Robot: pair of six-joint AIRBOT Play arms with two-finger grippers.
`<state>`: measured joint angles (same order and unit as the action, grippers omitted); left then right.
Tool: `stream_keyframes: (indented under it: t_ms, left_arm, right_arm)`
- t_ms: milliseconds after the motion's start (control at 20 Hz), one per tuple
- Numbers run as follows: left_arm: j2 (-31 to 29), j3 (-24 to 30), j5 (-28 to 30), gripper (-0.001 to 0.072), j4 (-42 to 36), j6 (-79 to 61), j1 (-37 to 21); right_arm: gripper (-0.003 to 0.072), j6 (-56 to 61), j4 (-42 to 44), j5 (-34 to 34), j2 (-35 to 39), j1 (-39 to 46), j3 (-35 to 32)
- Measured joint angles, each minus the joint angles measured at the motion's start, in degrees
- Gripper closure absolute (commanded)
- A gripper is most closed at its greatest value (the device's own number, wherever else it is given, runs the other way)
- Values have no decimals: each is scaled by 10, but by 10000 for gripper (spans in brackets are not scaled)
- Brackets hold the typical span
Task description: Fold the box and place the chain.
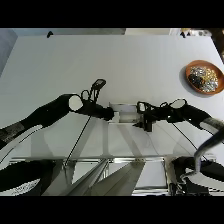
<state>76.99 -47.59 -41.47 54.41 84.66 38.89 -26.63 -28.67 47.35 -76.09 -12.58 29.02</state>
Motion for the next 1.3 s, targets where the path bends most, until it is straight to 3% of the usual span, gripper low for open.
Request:
stream_keyframes:
  t_ms: [300, 850, 1000, 1100, 1300]
  left_arm:
    - [47, -63, -57, 298, 70, 110, 32]
    - [132, -188, -212, 398, 174, 331, 67]
    - [145, -203, -230, 400, 180, 379, 72]
    - [150, -207, -235, 459, 184, 410, 74]
    - [163, -220, -239, 459, 192, 440, 81]
  right_arm:
    - [389, -1, 0, 0, 0, 0, 0]
    - [389, 0, 0, 0, 0, 0, 0]
    - [389, 0, 0, 0, 0, 0, 0]
    - [389, 0, 0, 0, 0, 0, 0]
    - [389, -1, 0, 0, 0, 0, 0]
